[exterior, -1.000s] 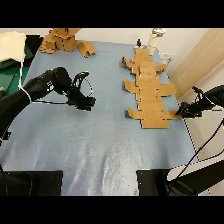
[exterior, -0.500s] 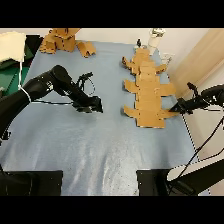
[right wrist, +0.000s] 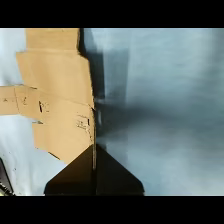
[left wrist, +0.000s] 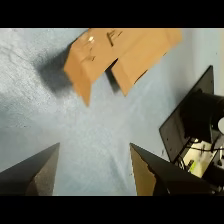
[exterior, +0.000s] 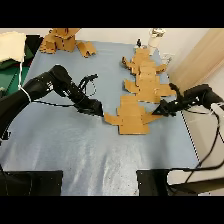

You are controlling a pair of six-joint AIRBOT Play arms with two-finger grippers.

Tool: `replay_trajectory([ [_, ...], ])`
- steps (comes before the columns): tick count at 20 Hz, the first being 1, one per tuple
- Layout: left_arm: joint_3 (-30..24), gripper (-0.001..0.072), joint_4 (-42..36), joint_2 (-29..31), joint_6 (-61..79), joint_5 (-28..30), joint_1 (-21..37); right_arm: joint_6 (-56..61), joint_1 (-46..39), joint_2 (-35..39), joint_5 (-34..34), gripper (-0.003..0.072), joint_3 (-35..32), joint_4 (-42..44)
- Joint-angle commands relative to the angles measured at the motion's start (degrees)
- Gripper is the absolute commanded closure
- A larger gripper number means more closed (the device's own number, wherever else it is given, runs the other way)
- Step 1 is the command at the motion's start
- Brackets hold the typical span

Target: Fold the box.

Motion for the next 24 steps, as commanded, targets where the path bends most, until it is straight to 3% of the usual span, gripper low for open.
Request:
replay_trajectory([
  [1, -0.02, 0.0044, -0.13, 0.04, 3.23, -4.0, 0.26, 3.43, 8.28, 13.22, 11.26, 0.0687, -14.58, 0.68],
  [5, -1.07, 0.0044, -0.15, 0.11, 4.17, -6.82, 2.89, 11.47, 20.83, 29.05, 21.64, 0.0687, -28.89, 0.7],
  [9, -2.67, 0.0044, -0.22, 0.11, 4.94, -9.18, 6.14, 18.8, 28.48, 36.87, 23.93, 0.0681, -34.23, -2.38],
  [10, -2.93, 0.0044, -0.22, 0.11, 4.94, -9.64, 6.84, 18.84, 28.89, 36.87, 24.0, 0.0593, -34.21, -3.15],
  [11, -3.06, 0.0044, -0.24, 0.11, 5.09, -9.92, 7.32, 18.84, 28.81, 36.65, 24.35, 0.0438, -34.21, -3.19],
  [12, -3.13, 0.0044, -0.52, 0.11, 5.09, -10.29, 7.72, 18.82, 28.76, 36.3, 24.98, 0.0428, -34.21, -3.17],
  [16, -3.13, 0.0044, -2.73, 0.11, 6.47, -11.65, 8.09, 17.64, 28.83, 32.28, 26.01, 0.0433, -34.21, -2.25],
  [18, -3.13, 0.0044, -2.78, 0.11, 6.62, -12.66, 8.07, 13.11, 28.85, 30.01, 26.01, 0.0669, -34.03, 1.36],
  [24, -3.13, 0.0042, -4.02, 0.07, 5.99, -18.47, 8.04, 11.61, 31.87, 28.87, 28.59, 0.0683, -30.32, 2.32],
])
